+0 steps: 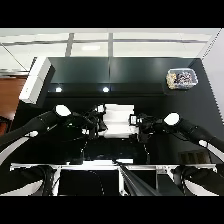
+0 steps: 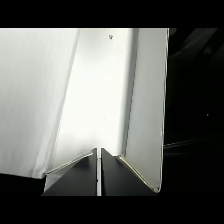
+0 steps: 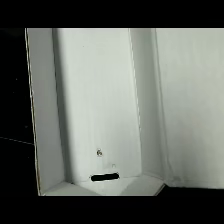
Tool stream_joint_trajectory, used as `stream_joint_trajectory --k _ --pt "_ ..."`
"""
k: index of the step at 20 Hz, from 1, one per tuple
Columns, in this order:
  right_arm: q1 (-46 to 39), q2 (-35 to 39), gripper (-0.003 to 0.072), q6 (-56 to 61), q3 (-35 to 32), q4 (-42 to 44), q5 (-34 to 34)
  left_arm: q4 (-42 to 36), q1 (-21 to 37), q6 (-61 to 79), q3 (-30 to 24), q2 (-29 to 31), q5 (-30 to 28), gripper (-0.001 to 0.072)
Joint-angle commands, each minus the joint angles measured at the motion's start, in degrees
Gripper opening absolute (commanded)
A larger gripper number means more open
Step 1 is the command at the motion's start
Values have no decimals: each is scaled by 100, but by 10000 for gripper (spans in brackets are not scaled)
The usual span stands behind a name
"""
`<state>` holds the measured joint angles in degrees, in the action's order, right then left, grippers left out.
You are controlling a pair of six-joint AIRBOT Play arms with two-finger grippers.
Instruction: Fold the box and place the chain.
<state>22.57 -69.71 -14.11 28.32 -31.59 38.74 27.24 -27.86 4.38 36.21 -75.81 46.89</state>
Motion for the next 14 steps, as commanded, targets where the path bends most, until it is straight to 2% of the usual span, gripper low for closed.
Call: stream_joint_trajectory --k 1,3,4,5,7,8,9,10,11,14 --pt "7 -2 423 2 0 0 -2 -96 -2 39 0 -44 2 54" --pt "7 -2 423 2 0 0 -2 -96 -87 39 2 -44 -28 362" --pt "7 -2 423 4 0 0 -2 -87 -140 35 2 -44 -33 355" --pt "7 -2 423 4 0 0 -4 -66 -186 -15 2 -44 -44 239" --pt "7 -2 423 17 0 2 -20 -52 -212 -17 2 -42 -35 163" --pt "7 -2 423 17 0 2 -22 -48 -199 -17 2 -37 -31 60" --pt "7 -2 423 17 0 2 -22 -44 -195 -17 2 -37 -35 137" --pt "7 -2 423 17 0 2 -22 31 -186 -33 4 -20 -26 177" --pt "7 -2 423 17 0 2 -22 319 -160 -175 39 52 37 20" --pt "7 -2 423 17 0 2 -22 1335 105 -1526 223 544 286 23"
